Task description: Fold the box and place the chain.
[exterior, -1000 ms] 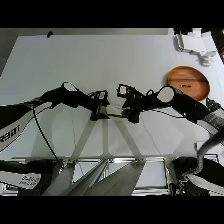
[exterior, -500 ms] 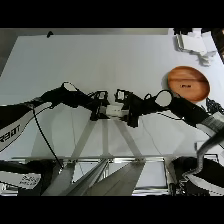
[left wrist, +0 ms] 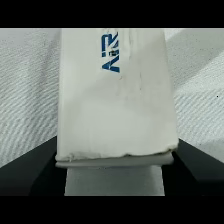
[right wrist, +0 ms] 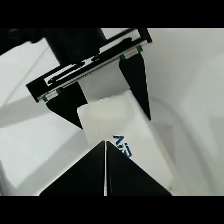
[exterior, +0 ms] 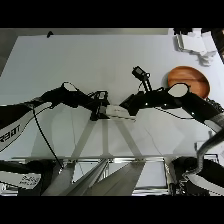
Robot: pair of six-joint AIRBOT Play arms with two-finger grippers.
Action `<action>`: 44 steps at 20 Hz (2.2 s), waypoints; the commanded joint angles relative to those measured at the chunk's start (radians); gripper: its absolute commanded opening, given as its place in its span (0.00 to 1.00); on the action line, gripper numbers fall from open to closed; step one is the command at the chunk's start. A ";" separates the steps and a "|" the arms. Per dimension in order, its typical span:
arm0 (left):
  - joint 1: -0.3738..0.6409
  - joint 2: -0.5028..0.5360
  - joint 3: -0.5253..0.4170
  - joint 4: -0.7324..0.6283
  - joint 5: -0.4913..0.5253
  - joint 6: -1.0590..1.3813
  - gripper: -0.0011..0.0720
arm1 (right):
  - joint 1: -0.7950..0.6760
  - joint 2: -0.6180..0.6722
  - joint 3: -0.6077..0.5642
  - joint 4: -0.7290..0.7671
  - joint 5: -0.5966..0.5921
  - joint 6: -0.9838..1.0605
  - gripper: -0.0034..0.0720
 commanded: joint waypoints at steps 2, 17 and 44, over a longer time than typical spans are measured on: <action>0.000 0.000 0.001 0.000 0.000 0.000 0.31 | -0.006 -0.068 -0.093 0.182 0.019 0.091 0.05; 0.000 0.000 0.001 0.000 0.000 0.000 0.31 | 0.040 -0.052 -0.188 0.199 -0.089 0.064 0.06; 0.025 0.095 0.002 0.005 0.001 -0.185 0.03 | -0.505 0.457 -0.120 -0.967 0.165 0.536 0.06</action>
